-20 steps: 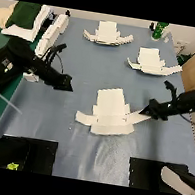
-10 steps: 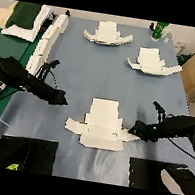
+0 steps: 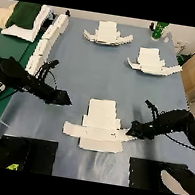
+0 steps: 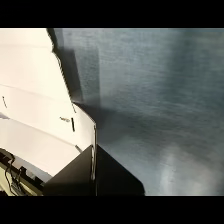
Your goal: Fold the box.
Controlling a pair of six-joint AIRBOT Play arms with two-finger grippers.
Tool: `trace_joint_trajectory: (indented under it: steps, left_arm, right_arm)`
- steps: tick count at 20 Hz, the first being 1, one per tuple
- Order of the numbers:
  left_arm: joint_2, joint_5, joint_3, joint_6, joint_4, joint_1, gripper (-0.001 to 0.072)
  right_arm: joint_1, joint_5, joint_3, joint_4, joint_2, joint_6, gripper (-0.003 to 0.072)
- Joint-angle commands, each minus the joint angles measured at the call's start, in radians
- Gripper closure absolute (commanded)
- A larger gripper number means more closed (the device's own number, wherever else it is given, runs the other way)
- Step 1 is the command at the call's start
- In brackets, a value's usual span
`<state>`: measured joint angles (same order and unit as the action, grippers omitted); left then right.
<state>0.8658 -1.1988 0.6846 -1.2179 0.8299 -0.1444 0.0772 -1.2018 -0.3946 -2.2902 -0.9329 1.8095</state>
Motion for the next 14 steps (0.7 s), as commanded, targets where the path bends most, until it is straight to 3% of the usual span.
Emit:
trace_joint_trajectory:
  steps: [1, 6, 10, 14]
  left_arm:
    - [0.007, 0.047, 0.0, 0.004, 0.001, 0.002, 0.0172]
    - [0.154, 0.031, -0.001, 0.132, -0.082, 0.0, 0.019]
    - [0.328, 0.029, -0.001, 0.371, -0.315, 0.0, 0.0189]
    - [0.471, 0.019, -0.002, 0.417, -0.322, 0.0, 0.0189]
  right_arm:
    - [-0.055, 0.023, 0.015, -0.01, 0.042, 0.089, 0.0686]
    - [-0.179, 0.172, 0.092, -0.007, 0.196, 0.089, 0.0687]
    - [-0.238, 0.2, 0.1, -0.006, 0.203, 0.065, 0.0686]
    - [-0.264, 0.227, 0.101, -0.006, 0.203, 0.039, 0.0687]
